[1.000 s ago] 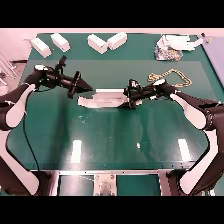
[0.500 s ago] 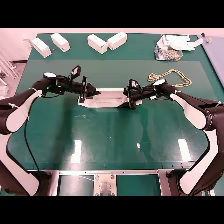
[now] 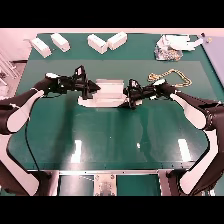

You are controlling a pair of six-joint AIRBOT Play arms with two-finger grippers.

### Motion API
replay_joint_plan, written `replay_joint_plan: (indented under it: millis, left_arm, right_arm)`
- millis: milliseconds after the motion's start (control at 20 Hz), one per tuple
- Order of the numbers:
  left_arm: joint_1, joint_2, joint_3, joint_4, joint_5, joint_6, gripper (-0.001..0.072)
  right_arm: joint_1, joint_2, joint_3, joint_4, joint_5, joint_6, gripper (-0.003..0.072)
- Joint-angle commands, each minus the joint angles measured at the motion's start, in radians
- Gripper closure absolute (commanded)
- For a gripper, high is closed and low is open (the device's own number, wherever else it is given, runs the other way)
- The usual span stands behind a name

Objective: Fold the box and place the chain.

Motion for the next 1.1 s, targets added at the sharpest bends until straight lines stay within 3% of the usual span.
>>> replay_joint_plan:
  millis: [0,1050]
  left_arm:
    - [0.000,0.000,0.000,-0.004,0.045,0.008,0.0693]
    - [0.000,-0.087,0.000,-0.012,0.084,0.018,0.0691]
  right_arm:
    - [0.001,0.000,0.000,0.000,0.001,0.000,0.0110]
    - [0.001,0.000,0.000,0.000,0.001,0.000,0.0110]
